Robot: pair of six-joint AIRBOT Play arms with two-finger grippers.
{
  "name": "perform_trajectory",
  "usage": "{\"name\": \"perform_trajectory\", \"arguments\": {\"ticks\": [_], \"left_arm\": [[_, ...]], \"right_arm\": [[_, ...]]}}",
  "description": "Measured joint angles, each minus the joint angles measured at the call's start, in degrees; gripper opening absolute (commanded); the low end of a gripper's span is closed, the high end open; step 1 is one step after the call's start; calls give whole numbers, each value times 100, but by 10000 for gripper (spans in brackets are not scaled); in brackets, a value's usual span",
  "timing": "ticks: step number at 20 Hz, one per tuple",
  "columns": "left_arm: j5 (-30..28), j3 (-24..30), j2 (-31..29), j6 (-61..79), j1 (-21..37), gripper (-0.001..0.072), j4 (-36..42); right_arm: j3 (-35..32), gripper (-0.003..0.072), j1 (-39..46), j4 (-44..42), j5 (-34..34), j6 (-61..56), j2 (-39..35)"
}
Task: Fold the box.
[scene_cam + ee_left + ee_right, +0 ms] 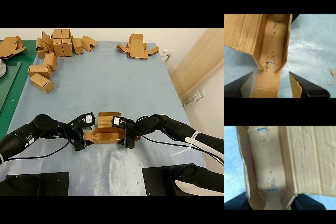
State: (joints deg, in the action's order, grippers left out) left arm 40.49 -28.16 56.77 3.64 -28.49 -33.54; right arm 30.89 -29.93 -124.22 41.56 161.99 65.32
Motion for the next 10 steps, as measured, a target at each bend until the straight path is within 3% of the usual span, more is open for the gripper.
{"name": "perform_trajectory", "arguments": {"ticks": [4, 6, 10], "left_arm": [[-199, -2, 114, 0, -201, 679, 57], [-262, -2, 184, 0, -245, 464, 59], [-468, 0, 313, 0, -284, 464, 44]], "right_arm": [[0, 608, 0, 7, -2, 2, 0], [2, 608, 0, 24, -2, 2, 0], [2, 608, 0, 55, -2, 2, 0]]}}
